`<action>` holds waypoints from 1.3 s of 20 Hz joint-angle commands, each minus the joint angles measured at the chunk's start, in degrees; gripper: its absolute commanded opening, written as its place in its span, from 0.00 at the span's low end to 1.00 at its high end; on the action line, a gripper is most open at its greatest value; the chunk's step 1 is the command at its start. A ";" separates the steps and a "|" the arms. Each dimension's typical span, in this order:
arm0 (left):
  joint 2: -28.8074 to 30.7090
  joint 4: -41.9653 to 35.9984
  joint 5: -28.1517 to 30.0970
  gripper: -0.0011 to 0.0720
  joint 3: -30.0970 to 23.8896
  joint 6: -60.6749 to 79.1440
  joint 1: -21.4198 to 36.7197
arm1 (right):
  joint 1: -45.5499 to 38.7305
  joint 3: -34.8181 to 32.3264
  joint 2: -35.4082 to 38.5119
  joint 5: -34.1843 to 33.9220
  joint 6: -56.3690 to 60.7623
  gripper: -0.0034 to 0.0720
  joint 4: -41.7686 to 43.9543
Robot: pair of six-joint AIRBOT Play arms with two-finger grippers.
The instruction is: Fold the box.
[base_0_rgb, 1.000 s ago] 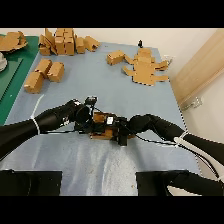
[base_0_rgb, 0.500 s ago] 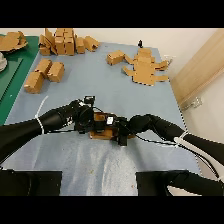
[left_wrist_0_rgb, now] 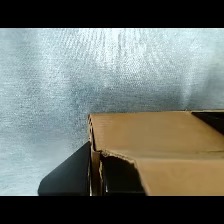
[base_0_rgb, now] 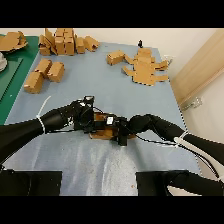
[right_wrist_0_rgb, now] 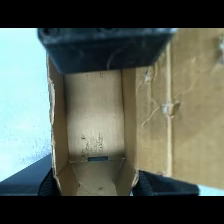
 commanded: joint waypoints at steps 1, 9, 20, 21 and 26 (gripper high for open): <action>-0.20 -0.98 0.31 0.07 0.35 0.15 -0.15 | -0.02 0.02 -0.04 0.00 0.04 0.72 0.00; -0.20 -1.73 0.26 0.91 0.39 -0.09 -0.15 | -0.02 0.02 -0.04 0.00 0.04 0.72 0.00; 1.95 -1.18 -3.82 0.91 0.39 0.13 -0.13 | -0.02 0.02 -0.07 0.07 0.04 0.72 0.00; 1.84 -0.52 -3.93 0.91 0.39 0.15 -0.15 | -0.02 0.02 -0.07 0.07 0.04 0.72 0.00; 1.53 0.04 -0.31 0.51 0.39 5.60 -0.15 | -0.02 0.02 -0.04 0.20 0.04 0.72 0.00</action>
